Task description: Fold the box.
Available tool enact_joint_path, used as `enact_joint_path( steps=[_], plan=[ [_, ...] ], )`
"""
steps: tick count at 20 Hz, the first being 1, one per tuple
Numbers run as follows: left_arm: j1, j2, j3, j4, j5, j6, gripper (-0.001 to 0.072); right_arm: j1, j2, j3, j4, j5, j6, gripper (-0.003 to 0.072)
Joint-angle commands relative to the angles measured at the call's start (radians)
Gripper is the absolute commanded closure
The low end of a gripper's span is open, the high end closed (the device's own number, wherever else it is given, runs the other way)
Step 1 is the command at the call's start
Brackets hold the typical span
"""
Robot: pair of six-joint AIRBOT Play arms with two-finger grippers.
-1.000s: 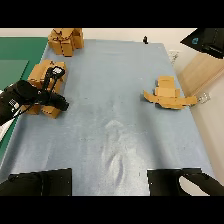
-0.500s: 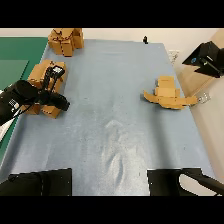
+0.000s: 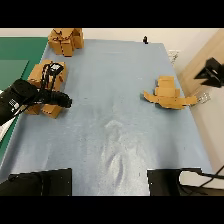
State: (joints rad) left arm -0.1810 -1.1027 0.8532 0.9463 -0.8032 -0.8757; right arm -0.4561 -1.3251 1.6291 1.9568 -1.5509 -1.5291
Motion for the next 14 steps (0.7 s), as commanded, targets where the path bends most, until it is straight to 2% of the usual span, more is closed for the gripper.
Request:
enact_joint_path(
  steps=[1, 4, 5, 6, 10, 14],
  plan=[
    [0.001, 0.000, 0.000, -0.034, 0.007, 0.000, 0.0695, -0.254, -0.135, 0.001, 0.051, -0.028, -0.158, 0.0252],
    [0.001, 0.000, 0.000, -0.034, 0.034, 0.000, 0.0695, -0.342, -0.238, 0.006, -0.010, 0.032, -0.306, 0.0251],
    [0.001, 0.000, 0.000, -0.034, 0.036, -0.001, 0.0695, -0.352, -0.272, 0.018, -0.051, 0.079, -0.305, 0.0219],
    [0.001, 0.000, 0.000, -0.034, 0.036, -0.001, 0.0695, -0.353, -0.309, 0.036, -0.066, 0.111, -0.313, 0.0129],
    [0.001, 0.000, 0.000, -0.034, 0.013, -0.008, 0.0694, -0.333, -0.515, 0.170, -0.040, 0.048, -0.395, 0.0121],
    [0.001, 0.000, 0.000, -0.034, -0.009, -0.008, 0.0694, -0.326, -0.665, 0.265, 0.136, 0.053, -0.498, 0.0122]
  ],
)
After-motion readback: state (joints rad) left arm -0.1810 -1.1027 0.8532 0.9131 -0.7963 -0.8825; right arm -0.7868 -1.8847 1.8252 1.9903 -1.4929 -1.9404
